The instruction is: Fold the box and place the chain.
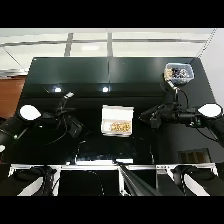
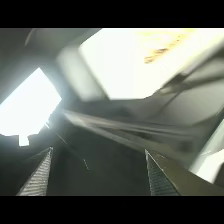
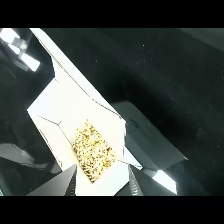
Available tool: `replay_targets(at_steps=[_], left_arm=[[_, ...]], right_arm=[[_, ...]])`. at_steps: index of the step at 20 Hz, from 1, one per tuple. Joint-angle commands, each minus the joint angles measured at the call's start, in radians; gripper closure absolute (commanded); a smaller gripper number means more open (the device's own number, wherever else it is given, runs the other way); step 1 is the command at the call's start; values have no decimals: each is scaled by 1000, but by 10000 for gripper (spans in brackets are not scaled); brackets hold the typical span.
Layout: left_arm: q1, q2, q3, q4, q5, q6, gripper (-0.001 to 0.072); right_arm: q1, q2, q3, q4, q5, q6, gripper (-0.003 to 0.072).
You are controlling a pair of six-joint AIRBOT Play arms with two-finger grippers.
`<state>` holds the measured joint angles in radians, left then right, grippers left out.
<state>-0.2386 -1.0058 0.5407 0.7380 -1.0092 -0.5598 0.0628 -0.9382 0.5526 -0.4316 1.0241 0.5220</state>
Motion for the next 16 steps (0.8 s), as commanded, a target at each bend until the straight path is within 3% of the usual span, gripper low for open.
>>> replay_targets(at_steps=[1, 4, 10, 16], left_arm=[[-78, -49, -31, -167, 88, 747, -6], [-158, -97, -13, -137, 197, 800, -6], [-161, -292, 101, -146, 164, 799, -6], [-162, -329, 141, -148, 159, 801, -3]], right_arm=[[0, 1, 0, 0, 1, 34, 312], [0, 1, 0, 0, 1, 43, 312], [0, 1, 0, 0, 1, 43, 312], [0, 1, 0, 0, 2, 43, 312]])
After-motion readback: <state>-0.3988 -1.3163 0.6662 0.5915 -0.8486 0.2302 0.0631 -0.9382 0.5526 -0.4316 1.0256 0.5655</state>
